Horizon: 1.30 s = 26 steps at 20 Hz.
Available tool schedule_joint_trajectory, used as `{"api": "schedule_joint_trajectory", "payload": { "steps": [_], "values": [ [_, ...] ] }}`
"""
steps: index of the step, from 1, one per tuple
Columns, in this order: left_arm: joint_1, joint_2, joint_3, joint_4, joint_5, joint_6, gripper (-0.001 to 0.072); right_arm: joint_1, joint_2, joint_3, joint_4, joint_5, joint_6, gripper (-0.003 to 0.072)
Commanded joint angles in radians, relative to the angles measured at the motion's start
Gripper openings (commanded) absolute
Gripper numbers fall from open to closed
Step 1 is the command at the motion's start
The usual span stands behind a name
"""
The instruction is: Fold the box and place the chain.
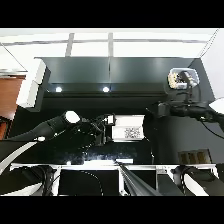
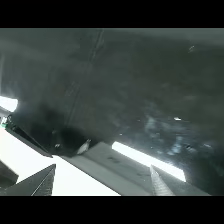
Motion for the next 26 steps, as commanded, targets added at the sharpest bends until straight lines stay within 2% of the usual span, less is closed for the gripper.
{"api": "schedule_joint_trajectory", "payload": {
  "steps": [1, 3, 6, 8, 11, 17, 20, 26],
  "values": [
    [-0.001, -0.001, 0.0, 0.001, 0.001, 0.0, 0.0327, 0.089, -0.139, 0.035, 0.028, -0.016, -0.051, 0.0711],
    [-0.001, -0.001, 0.0, 0.001, 0.001, 0.0, 0.0327, 0.116, -0.161, 0.042, 0.001, 0.051, -0.26, 0.0711],
    [-0.001, -0.001, 0.0, 0.001, 0.001, 0.0, 0.0328, 0.122, -0.157, 0.074, -0.021, 0.242, -0.599, 0.071],
    [-0.001, -0.001, 0.0, 0.001, 0.001, 0.0, 0.0328, 0.122, -0.142, 0.12, -0.063, 0.284, -0.614, 0.071],
    [-0.001, -0.001, 0.0, 0.001, 0.001, 0.0, 0.0328, 0.129, -0.122, 0.133, -0.094, 0.277, -0.642, 0.0709],
    [-0.002, -0.001, 0.0, 0.001, 0.0, 0.0, 0.0328, 0.288, -0.122, 0.09, -0.277, 0.154, -0.655, 0.0709],
    [-0.002, -0.001, 0.0, 0.0, 0.001, -0.001, 0.0329, 0.328, -0.122, 0.09, -0.285, 0.165, -0.658, 0.0709],
    [-0.002, -0.001, 0.0, 0.0, 0.001, -0.001, 0.0329, 0.347, -0.122, 0.09, -0.302, 0.114, -0.657, 0.0709]
  ]
}}
